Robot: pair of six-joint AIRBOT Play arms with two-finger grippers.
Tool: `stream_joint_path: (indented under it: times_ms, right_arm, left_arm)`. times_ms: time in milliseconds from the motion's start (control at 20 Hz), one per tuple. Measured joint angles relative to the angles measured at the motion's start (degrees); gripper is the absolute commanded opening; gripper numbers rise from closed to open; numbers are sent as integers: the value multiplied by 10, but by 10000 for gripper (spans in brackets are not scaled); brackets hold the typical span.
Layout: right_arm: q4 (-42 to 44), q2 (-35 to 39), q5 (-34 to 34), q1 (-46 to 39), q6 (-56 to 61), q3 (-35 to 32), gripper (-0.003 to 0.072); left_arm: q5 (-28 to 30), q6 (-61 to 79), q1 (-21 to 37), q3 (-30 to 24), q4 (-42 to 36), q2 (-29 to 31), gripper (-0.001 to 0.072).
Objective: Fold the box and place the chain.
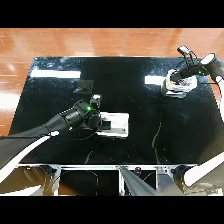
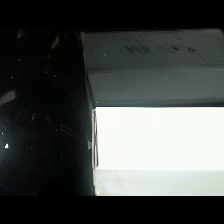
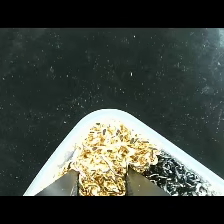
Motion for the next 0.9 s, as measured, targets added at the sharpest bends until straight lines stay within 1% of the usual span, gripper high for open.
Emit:
stream_joint_path:
  times_ms: [200, 450, 600, 900]
  right_arm:
    - [-2, 22, 16, -4, 23, 2, 32]
    - [-2, 94, 26, -11, 82, 3, 32]
    - [-2, 159, 33, -12, 125, 4, 31]
    - [20, 324, 41, -12, 196, 23, 32]
  left_arm:
    - [0, 0, 0, 0, 0, 0, 17]
    - [0, 0, 0, 0, 0, 0, 17]
    - [0, 0, 0, 0, 0, 0, 18]
    - [3, 0, 0, 0, 0, 0, 17]
